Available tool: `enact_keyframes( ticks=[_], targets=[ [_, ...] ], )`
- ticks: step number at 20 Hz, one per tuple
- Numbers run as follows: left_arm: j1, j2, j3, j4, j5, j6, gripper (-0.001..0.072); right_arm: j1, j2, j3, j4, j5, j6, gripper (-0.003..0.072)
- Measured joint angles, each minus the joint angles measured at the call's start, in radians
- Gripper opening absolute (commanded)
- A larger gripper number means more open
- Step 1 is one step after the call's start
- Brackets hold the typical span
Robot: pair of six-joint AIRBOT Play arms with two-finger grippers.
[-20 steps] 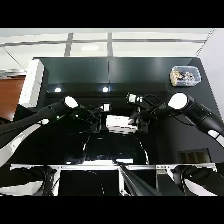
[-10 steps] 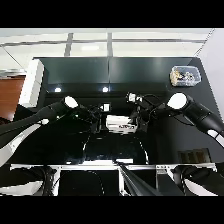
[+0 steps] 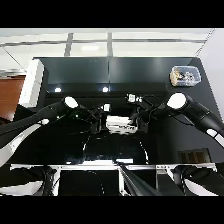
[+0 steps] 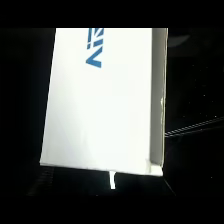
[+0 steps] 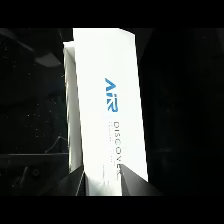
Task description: Fold the box and place the chain.
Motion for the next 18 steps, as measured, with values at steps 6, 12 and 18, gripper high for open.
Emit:
enact_keyframes(
  ticks=[6, 12, 18],
  targets=[
    [0.0, 0.0, 0.0, 0.0, 0.002, 0.0, 0.0354, 0.0, 0.0, 0.0, -0.005, 0.014, 0.001, 0.0278],
    [0.0, 0.0, 0.0, 0.0, 0.002, -0.002, 0.0353, 0.0, 0.0, 0.0, -0.006, 0.015, 0.027, 0.0279],
    [0.0, 0.0, 0.0, -0.001, 0.005, -0.003, 0.0353, 0.0, 0.004, 0.0, -0.032, 0.022, 0.089, 0.0279]
  ],
)
